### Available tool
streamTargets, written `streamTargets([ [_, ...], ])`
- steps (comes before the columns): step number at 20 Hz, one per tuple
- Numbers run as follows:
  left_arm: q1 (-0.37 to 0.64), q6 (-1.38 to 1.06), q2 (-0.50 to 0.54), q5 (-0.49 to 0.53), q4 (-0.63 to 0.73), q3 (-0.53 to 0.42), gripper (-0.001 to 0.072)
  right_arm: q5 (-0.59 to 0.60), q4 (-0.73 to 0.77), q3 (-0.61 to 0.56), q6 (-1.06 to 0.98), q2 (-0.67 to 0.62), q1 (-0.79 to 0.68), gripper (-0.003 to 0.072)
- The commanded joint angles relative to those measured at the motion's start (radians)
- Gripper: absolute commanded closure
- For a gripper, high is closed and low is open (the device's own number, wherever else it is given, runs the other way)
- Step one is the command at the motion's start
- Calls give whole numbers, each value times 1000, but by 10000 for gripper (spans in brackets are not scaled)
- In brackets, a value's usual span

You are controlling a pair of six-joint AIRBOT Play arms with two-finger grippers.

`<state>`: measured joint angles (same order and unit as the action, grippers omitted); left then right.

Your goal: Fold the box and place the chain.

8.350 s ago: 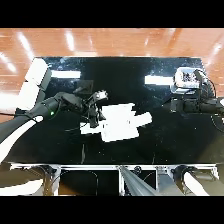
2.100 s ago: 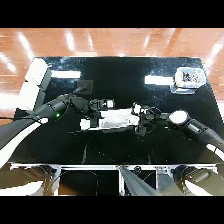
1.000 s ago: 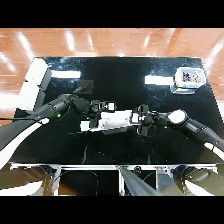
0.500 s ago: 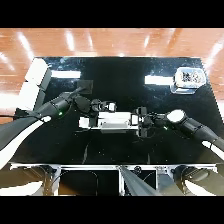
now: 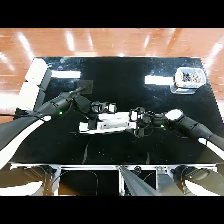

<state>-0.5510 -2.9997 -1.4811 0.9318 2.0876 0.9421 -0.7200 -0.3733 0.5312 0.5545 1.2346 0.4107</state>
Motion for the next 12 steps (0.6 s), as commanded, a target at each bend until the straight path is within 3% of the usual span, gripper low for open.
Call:
streamTargets([
  [1,0,0,-1,1,-1,1,686,-3,15,1,-16,11,1,-20],
  [12,0,0,-3,-23,-4,7,685,-11,-97,0,-141,11,1,-20],
])
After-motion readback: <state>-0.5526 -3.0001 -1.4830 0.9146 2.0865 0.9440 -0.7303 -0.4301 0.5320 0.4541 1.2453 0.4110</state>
